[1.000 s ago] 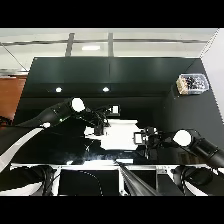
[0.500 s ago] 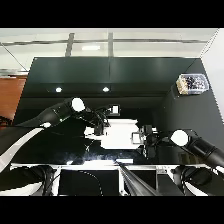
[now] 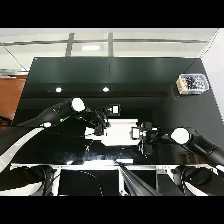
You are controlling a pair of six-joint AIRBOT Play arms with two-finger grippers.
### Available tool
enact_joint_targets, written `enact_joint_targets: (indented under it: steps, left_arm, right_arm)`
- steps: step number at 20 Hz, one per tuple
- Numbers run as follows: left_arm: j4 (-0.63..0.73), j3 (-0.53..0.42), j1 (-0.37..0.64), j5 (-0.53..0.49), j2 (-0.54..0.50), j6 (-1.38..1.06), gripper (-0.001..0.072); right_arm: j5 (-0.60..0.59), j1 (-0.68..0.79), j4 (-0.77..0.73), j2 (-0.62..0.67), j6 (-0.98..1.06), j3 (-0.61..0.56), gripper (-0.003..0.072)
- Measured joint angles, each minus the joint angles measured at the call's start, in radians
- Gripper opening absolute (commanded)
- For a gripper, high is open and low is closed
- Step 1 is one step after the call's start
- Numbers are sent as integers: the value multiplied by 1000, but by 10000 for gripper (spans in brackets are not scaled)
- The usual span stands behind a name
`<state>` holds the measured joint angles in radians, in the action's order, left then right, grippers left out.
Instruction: Fold the box and place the chain.
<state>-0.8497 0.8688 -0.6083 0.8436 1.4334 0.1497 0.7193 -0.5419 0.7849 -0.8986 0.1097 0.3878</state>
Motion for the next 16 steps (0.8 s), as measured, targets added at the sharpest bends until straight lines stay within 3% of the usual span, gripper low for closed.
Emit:
enact_joint_targets:
  steps: [16]
  left_arm:
    - [-2, 0, 0, -2, 0, 0, 27]
  right_arm:
    - [-3, 152, -51, -3, 40, 85, 643]
